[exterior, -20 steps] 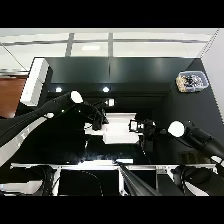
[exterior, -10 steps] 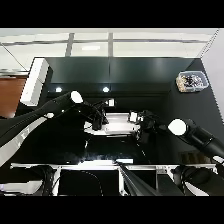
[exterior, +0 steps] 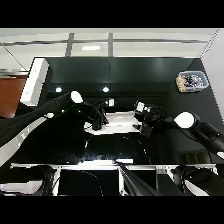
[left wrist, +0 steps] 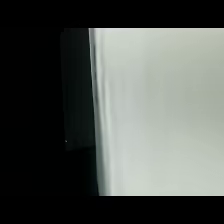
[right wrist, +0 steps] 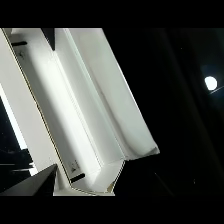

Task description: Fold the box and place the chain.

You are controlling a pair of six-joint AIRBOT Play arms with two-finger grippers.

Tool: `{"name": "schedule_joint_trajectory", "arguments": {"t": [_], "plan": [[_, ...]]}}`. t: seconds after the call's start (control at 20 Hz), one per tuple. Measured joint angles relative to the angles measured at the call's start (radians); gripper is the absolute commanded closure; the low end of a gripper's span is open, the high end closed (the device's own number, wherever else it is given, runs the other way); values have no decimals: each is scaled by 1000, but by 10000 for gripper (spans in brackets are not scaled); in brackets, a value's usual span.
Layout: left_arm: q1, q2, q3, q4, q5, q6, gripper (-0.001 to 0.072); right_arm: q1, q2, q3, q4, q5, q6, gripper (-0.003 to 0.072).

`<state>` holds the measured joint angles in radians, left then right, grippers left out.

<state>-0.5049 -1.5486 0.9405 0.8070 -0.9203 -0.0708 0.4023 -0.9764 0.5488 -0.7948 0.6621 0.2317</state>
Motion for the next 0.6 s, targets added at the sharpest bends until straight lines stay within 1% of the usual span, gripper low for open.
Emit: {"name": "schedule_joint_trajectory", "arguments": {"t": [0.25, 0.6], "plan": [[0, 0, 0, 0, -3, 0, 686, -26, -32, 1, 66, 35, -103, 7], [0, 0, 0, 0, -11, 24, 687, -34, -97, 1, 232, 40, -277, 7]]}}
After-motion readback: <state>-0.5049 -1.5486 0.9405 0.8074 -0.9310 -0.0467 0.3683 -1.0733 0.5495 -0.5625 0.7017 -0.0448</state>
